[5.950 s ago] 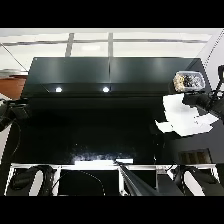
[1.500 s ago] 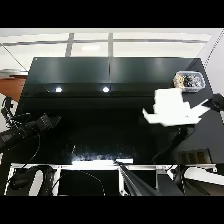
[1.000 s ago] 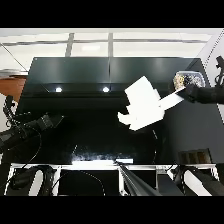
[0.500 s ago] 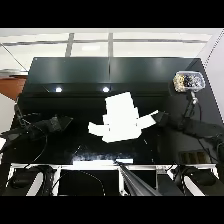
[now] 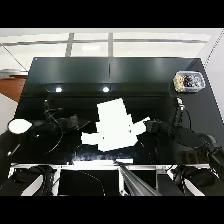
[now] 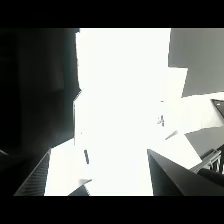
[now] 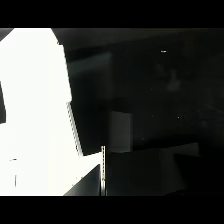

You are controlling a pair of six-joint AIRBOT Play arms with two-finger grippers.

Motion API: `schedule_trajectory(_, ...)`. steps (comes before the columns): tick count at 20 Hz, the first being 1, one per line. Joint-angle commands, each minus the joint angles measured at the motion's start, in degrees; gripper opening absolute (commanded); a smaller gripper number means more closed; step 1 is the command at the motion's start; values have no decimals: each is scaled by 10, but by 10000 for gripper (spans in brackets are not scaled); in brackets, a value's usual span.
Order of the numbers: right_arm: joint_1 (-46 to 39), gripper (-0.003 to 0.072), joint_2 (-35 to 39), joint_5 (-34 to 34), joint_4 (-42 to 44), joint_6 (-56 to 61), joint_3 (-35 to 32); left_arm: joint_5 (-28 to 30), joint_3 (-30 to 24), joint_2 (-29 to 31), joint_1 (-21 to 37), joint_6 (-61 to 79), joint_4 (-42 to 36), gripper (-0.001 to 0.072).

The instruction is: Fold the box and place the chain.

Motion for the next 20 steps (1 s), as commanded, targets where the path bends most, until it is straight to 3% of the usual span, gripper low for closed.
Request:
schedule_trajectory(1, 6, 25, 0, 5, -3, 2, -2, -14, 34, -122, -8, 87, -66, 681)
schedule_trajectory(4, 6, 25, 0, 5, -3, 2, -2, -32, 86, -221, -8, 123, -70, 681)
schedule_trajectory(8, 6, 25, 0, 5, -3, 1, -2, -119, 154, -329, -8, 168, -92, 682)
schedule_trajectory(11, 6, 25, 0, 6, -3, 1, -2, -145, 187, -387, -9, 172, -100, 681)
schedule_trajectory(16, 6, 25, 0, 6, -3, 2, -2, -168, 195, -421, -36, 253, -179, 682)
schedule_trajectory(20, 6, 25, 0, 8, -3, 1, -2, -198, 195, -421, -51, 310, -179, 681)
